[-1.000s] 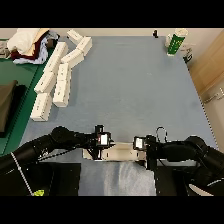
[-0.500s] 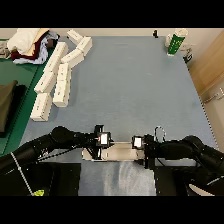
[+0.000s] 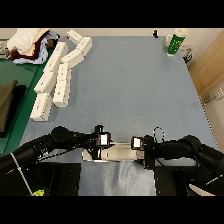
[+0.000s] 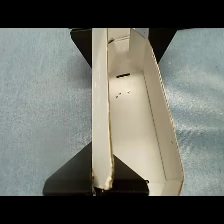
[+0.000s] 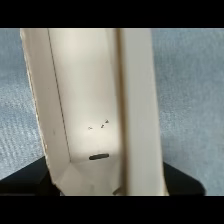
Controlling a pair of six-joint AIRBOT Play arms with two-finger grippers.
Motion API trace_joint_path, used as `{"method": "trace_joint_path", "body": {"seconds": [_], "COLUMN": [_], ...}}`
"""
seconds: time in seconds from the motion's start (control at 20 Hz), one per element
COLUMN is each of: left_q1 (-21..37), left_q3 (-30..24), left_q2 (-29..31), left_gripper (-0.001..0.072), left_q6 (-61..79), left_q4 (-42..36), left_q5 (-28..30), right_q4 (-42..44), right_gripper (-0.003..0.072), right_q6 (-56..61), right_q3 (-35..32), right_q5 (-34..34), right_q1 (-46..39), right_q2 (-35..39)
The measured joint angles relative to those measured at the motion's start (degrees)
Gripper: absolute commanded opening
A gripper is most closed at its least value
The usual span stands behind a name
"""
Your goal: Fold the box.
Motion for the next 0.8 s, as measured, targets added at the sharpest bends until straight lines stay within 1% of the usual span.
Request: {"method": "trace_joint_path", "body": {"seconds": [0.8], "left_q1": [-0.02], "left_q3": [0.00], "left_q2": [0.00], "left_gripper": [0.0016], "left_q6": [0.00], "left_q4": [-0.04], "left_q5": [0.07], "right_q4": [-0.96], "right_gripper": [0.0568], "right_q6": [-0.04], "right_q3": [0.02], "right_q5": [0.07], "right_q1": [0.02], "right_q2": [-0.02]}}
